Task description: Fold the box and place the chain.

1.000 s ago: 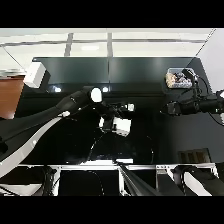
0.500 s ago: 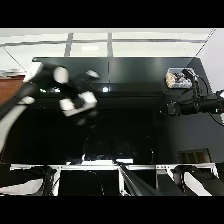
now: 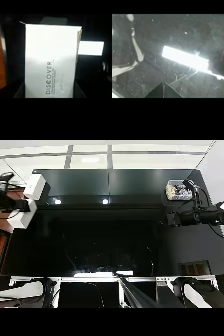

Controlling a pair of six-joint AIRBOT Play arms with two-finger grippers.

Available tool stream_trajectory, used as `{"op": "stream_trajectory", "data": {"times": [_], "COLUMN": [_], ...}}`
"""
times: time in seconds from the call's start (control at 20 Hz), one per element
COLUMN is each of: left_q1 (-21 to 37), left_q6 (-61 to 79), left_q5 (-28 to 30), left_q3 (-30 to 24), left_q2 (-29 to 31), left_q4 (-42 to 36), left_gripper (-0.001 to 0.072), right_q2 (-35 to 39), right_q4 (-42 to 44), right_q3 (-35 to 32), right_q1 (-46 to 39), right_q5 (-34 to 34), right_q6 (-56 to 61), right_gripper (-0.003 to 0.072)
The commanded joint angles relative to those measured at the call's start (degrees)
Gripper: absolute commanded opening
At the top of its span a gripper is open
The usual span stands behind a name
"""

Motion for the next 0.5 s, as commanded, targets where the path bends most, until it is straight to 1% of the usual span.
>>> {"op": "stream_trajectory", "data": {"times": [0.0,0.1,0.25,0.35,0.45], "left_q1": [5.62,5.42,4.04,3.41,3.26], "left_q6": [3.89,5.73,6.25,8.72,8.76], "left_q5": [5.73,4.20,3.78,2.49,2.51], "left_q3": [4.39,8.28,11.76,12.46,12.81], "left_q2": [-4.66,-8.96,-13.66,-14.97,-15.26], "left_q4": [-6.25,-7.26,-9.79,-12.66,-13.75], "left_gripper": [0.0286,0.0286,0.0286,0.0286,0.0287], "right_q2": [0.04,0.04,0.02,0.02,0.02], "right_q4": [0.37,0.63,0.61,0.61,0.59], "right_q3": [-0.02,-0.02,-0.02,-0.02,-0.02], "right_q1": [-0.02,-0.02,-0.02,-0.02,-0.02], "right_q5": [-3.13,-4.28,-4.72,-4.68,-4.55], "right_q6": [1.29,1.40,1.64,1.84,1.84], "right_gripper": [0.0014,0.0014,0.0014,0.0014,0.0014]}}
